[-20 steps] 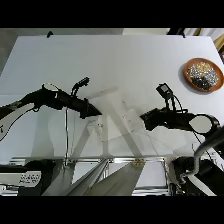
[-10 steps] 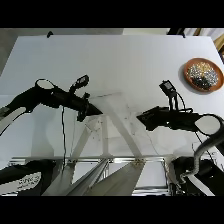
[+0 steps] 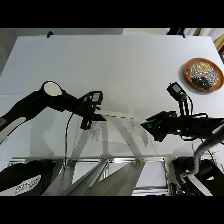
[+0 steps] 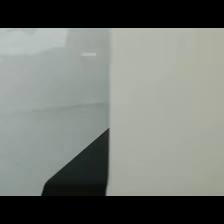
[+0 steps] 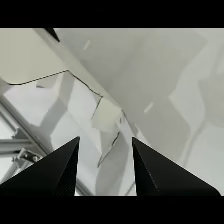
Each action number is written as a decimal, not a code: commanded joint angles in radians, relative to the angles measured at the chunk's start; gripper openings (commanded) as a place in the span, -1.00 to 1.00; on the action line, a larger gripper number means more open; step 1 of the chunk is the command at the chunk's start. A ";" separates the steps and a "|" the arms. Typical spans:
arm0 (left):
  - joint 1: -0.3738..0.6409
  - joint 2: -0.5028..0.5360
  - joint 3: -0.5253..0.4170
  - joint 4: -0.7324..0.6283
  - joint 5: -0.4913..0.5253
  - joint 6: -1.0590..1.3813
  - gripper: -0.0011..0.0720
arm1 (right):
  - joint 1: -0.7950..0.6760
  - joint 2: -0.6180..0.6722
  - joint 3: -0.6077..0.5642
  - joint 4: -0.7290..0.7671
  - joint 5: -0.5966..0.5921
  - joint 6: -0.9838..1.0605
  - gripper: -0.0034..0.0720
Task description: Fold the box and place the chain.
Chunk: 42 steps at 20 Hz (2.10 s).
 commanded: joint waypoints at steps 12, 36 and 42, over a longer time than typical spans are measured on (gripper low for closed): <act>-0.034 -0.210 0.000 -0.096 0.177 0.006 -0.96 | 0.001 0.011 0.002 -0.090 0.006 0.028 0.05; -0.039 -0.246 0.000 -0.104 0.185 0.063 -0.95 | 0.001 0.011 0.002 -0.099 -0.024 0.079 0.05; -0.039 -0.246 0.000 -0.105 0.185 0.167 -0.95 | 0.001 0.011 0.002 -0.102 -0.016 0.080 0.05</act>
